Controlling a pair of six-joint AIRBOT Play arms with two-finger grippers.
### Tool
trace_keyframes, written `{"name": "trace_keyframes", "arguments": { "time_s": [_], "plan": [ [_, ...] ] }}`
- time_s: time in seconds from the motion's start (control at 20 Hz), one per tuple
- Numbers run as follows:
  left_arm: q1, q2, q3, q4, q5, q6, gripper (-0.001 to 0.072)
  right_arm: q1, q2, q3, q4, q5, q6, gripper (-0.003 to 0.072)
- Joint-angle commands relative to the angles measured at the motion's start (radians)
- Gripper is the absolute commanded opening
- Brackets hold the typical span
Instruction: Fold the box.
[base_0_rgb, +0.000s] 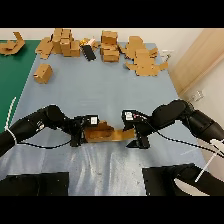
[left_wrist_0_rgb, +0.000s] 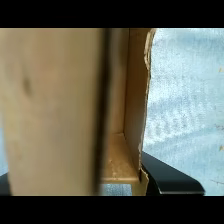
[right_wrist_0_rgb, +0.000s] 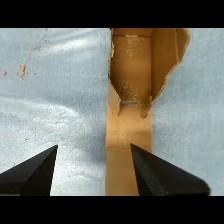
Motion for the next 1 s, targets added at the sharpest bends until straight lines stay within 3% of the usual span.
{"name": "trace_keyframes", "arguments": {
  "time_s": [0.0,0.2,0.25,0.3,0.95],
  "plan": [
    [0.001,0.000,0.001,-0.033,0.005,0.000,0.0449,0.000,-0.003,-0.001,0.000,-0.014,0.000,0.0714],
    [0.001,0.000,0.001,-0.020,0.004,-0.001,0.0470,0.000,-0.023,-0.001,0.002,-0.010,0.000,0.0714],
    [0.001,0.000,0.001,-0.020,0.004,-0.001,0.0639,0.000,-0.029,-0.001,0.008,-0.010,0.000,0.0714],
    [0.001,0.000,0.001,-0.020,0.004,-0.003,0.0687,0.000,-0.034,-0.001,0.013,-0.006,0.000,0.0714],
    [0.001,-0.019,0.001,-0.071,0.013,0.001,0.0687,0.000,-0.042,-0.001,0.027,-0.003,0.000,0.0714]
  ]
}}
